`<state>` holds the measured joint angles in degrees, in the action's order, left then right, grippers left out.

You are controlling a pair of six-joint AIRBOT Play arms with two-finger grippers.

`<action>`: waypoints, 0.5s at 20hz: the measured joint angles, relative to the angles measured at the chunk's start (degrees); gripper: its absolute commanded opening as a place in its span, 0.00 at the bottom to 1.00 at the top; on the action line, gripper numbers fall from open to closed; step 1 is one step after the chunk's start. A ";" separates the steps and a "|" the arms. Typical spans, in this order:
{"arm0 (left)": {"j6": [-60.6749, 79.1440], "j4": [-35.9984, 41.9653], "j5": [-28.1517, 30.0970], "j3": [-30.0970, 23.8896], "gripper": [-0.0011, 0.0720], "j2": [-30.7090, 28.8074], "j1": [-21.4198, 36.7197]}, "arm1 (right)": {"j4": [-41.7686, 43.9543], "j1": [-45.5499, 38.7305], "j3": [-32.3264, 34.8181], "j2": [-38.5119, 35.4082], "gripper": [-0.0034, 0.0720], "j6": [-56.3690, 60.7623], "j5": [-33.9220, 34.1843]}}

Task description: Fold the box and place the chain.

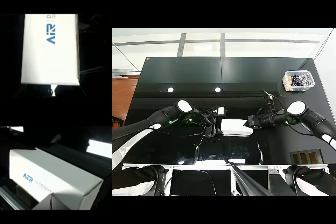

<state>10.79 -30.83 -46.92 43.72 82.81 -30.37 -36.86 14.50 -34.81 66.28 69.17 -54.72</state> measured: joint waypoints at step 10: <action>-0.13 -0.09 -0.11 0.00 0.99 -0.63 0.07 | -10.21 -8.50 -15.23 -10.43 0.07 0.44 -14.25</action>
<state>10.66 -30.92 -47.03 43.72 82.17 -30.30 -47.07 6.00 -50.04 55.86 69.60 -68.97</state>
